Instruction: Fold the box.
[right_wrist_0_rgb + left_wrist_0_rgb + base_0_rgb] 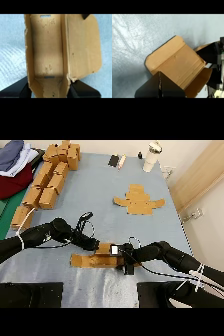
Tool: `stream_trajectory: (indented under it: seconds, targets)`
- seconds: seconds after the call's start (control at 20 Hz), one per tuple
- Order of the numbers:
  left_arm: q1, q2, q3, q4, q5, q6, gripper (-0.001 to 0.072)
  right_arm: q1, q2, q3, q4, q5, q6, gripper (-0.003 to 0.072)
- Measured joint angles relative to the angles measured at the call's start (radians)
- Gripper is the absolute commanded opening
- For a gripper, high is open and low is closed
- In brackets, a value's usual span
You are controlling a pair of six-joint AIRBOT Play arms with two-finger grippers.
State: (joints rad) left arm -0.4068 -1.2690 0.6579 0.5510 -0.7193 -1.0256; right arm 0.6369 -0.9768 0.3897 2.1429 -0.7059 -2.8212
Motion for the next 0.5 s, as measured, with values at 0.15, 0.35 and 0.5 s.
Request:
stream_trajectory:
  seconds: [0.15,0.35,0.5]
  targets:
    - [0.047,0.052,0.0,0.013,-0.081,0.086,0.001,0.0,0.0,-0.001,0.0,-0.001,0.0,0.0386]
    - [0.177,0.221,0.0,0.069,-0.245,0.279,0.0012,0.0,0.0,-0.001,0.0,-0.001,0.0,0.0387]
    - [0.226,0.342,0.0,0.164,-0.374,0.443,0.0263,0.0,0.0,-0.001,0.0,-0.002,0.0,0.0386]
